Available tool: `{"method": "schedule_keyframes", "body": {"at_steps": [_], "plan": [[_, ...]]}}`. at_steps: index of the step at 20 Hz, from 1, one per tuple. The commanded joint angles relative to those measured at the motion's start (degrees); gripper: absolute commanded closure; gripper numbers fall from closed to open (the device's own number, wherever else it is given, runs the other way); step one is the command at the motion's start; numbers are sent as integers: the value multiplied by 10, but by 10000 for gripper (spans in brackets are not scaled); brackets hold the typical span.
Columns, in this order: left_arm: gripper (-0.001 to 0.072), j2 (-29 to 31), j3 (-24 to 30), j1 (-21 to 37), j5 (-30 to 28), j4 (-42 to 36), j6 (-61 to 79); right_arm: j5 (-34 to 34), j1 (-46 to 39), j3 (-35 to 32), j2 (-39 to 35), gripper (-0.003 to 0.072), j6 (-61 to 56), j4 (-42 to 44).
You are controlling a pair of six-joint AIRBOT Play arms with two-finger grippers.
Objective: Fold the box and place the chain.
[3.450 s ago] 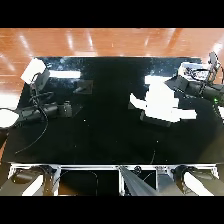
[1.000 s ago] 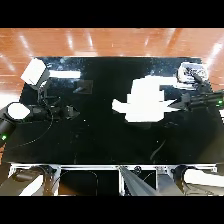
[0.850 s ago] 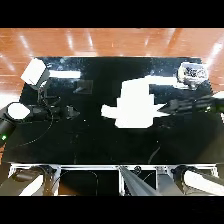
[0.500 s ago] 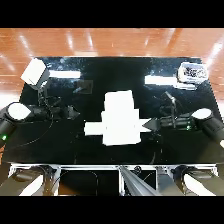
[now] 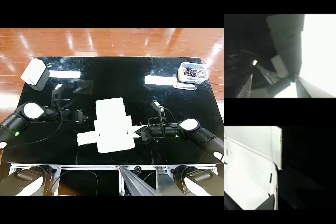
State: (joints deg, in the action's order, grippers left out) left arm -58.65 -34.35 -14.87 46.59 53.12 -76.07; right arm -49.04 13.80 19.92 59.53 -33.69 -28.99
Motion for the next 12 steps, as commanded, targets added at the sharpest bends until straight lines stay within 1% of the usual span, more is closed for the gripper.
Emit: {"method": "schedule_keyframes", "body": {"at_steps": [1, 2, 3, 5, 8, 12], "plan": [[86, -61, -5, -6, -2, -170, 189, 15, 9, -2, -1, 642, 5, 0], [86, -82, -14, -6, 16, -205, 240, 15, 9, -2, -1, 642, 5, 0], [86, -106, -29, -6, 47, -219, 277, 15, 9, -2, -1, 642, 5, 0], [86, -157, -63, -6, 104, -218, 308, 15, 9, -2, -1, 642, 5, 0], [85, -240, -109, -6, 175, -218, 348, 15, 9, -2, -1, 642, 5, 0], [87, -332, -174, -6, 299, -222, 405, 15, 9, -2, -1, 642, 5, 0]]}}
